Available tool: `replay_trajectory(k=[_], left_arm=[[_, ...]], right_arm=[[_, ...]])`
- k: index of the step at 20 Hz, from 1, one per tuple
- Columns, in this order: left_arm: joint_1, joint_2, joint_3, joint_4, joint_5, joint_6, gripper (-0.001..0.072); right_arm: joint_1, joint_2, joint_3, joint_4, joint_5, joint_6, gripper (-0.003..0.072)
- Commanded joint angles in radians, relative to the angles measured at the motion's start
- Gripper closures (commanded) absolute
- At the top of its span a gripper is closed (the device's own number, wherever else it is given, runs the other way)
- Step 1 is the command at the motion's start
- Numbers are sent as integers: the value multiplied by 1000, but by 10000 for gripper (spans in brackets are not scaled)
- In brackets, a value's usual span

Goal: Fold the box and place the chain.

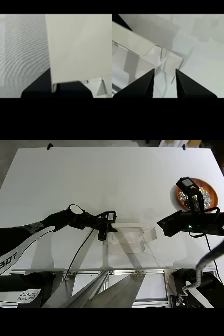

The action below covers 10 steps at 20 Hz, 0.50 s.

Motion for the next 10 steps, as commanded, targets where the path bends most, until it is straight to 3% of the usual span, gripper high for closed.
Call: replay_trajectory(k=[1, 3, 5, 7, 10], left_arm=[[0, -1, -1, 0, 1, -1, 697], [0, -1, -1, 0, 0, -1, 697], [0, -1, -1, 0, 1, -1, 697], [0, -1, -1, 0, 1, -1, 697], [0, -1, -1, 0, 1, -1, 697]], right_arm=[[0, -1, 0, -2, 1, -64, 391], [0, -1, 0, 3, 0, -151, 428], [0, -1, -2, 49, 29, -360, 670], [0, -1, -32, 180, 60, -619, 670], [2, -26, -142, 293, 34, -824, 670]])
